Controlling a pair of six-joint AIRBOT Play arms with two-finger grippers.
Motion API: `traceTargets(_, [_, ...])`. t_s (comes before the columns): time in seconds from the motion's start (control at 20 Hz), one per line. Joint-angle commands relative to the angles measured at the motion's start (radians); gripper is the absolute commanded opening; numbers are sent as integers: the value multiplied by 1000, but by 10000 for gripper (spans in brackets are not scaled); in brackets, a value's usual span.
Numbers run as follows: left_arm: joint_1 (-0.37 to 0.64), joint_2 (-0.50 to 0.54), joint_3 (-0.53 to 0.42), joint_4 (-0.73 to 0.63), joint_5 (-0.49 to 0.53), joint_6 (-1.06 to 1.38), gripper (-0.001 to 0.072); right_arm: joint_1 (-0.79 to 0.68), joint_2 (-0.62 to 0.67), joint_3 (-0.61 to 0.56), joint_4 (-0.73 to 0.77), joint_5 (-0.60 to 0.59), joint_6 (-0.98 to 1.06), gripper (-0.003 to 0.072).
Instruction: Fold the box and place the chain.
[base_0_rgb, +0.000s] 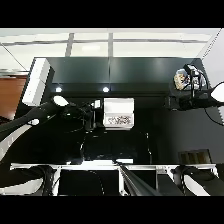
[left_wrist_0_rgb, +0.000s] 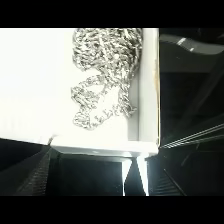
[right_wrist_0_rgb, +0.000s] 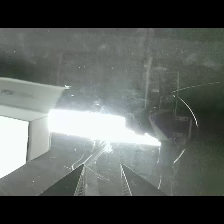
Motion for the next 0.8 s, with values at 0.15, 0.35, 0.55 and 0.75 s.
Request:
traceTargets(0.15, [-32,-27,27,19,-6,1,704,0,-1,0,0,-2,0,268])
traceTargets(0.35, [-42,-27,27,21,-5,0,621,0,-2,0,-6,-2,0,268])
traceTargets(0.55, [-42,-27,27,21,-2,-2,369,0,-2,0,-3,-15,-1,268])
traceTargets(0.75, [-42,-27,27,22,-2,-2,369,23,-12,0,60,-128,4,637])
